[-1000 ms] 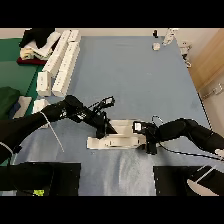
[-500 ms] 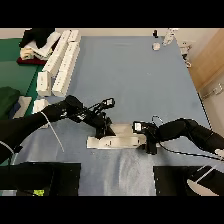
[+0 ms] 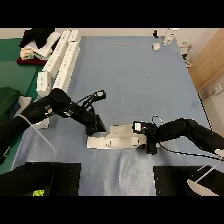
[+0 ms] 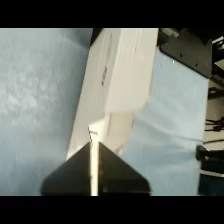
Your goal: Fold the box.
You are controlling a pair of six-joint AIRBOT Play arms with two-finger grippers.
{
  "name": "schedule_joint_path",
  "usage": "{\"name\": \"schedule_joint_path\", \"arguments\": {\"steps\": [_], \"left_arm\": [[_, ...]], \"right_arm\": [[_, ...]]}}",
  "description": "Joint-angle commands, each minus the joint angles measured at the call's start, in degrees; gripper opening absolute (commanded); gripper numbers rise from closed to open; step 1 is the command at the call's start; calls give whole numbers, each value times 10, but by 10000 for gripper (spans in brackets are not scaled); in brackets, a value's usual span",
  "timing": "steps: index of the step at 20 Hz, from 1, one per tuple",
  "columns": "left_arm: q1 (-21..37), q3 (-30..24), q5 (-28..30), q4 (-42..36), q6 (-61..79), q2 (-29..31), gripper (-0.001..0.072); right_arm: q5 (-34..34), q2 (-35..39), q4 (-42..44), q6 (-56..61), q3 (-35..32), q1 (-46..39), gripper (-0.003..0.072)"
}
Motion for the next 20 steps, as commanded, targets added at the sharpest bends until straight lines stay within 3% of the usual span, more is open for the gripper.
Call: {"name": "schedule_joint_path", "arguments": {"steps": [1,4,8,14,20], "left_arm": [[24,1,-74,54,-155,70,13],[-30,0,-28,0,-299,71,12],[-144,9,123,-31,-320,29,13],[-141,56,229,-28,-401,-60,13],[-141,56,232,-29,-472,-136,13]], "right_arm": [[0,1,0,0,0,0,524],[0,1,0,0,0,0,523],[0,1,0,0,0,0,523],[0,1,0,0,0,0,523],[0,1,0,0,0,0,523]]}}
